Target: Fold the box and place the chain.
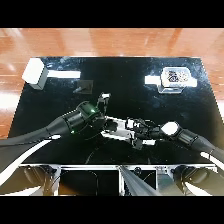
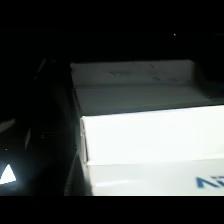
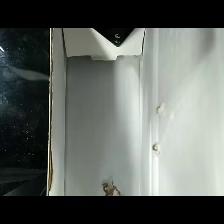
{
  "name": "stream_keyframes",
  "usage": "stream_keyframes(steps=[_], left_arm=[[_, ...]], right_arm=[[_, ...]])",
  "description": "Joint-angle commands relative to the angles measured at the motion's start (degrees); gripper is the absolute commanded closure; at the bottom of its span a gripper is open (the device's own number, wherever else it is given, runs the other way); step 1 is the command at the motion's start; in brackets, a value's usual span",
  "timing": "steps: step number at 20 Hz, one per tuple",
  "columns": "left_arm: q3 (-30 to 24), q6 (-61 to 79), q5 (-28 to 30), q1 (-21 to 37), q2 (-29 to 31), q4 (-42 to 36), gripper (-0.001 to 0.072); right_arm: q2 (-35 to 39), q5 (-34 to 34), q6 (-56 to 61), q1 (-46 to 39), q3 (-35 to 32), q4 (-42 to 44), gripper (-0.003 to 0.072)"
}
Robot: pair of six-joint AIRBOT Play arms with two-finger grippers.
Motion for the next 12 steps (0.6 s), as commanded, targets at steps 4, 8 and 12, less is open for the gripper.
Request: stream_keyframes(steps=[4, 8, 12], left_arm=[[0.07, -1.46, 0.09, -0.24, -1.7, 1.14, 0.0406], [0.24, -2.12, 0.37, -1.4, -3.02, 1.27, 0.0475], [0.28, -3.56, 0.35, -2.14, -3.34, 2.91, 0.0532]], right_arm=[[-0.02, -0.07, 0.02, 0.04, 0.04, -0.02, 0.0086], [-0.02, -0.07, 0.02, 0.04, 0.04, -0.02, 0.0086], [-0.02, -0.07, 0.02, 0.07, 0.04, -0.02, 0.0086]])
